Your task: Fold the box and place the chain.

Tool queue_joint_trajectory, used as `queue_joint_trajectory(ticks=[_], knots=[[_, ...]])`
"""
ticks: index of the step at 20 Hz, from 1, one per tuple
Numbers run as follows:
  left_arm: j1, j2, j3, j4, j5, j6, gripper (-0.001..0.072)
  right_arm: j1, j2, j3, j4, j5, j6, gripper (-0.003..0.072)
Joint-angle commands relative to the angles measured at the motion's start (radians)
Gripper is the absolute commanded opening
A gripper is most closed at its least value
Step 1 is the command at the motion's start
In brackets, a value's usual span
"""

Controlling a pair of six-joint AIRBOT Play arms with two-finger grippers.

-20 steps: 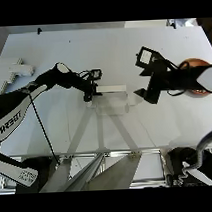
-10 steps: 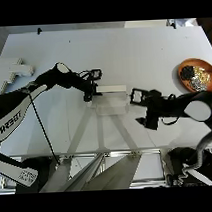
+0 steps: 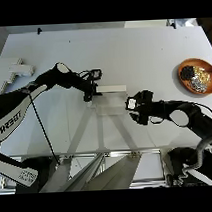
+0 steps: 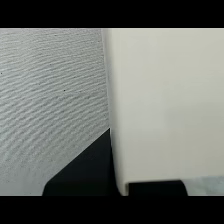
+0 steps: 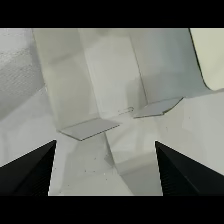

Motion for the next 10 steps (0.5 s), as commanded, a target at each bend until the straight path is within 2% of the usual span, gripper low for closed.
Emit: queue_joint_trajectory(ticks=[1, 3, 5, 10], knots=[[-0.001, -0.001, -0.001, 0.0, 0.001, 0.0, 0.0014, -0.076, -0.082, -0.01, 0.23, -0.005, -0.296, 0.0697], [-0.001, -0.001, -0.001, 0.0, 0.001, 0.0, 0.0014, -0.164, -0.121, -0.01, 0.397, 0.122, -0.544, 0.0697], [-0.001, -0.001, -0.001, 0.0, 0.0, 0.0, 0.0014, -0.227, -0.156, -0.01, 0.554, 0.145, -0.678, 0.0697], [-0.001, -0.001, -0.001, 0.0, 0.0, 0.0, 0.0014, -0.258, -0.264, -0.01, 0.583, 0.161, -0.785, 0.0697]])
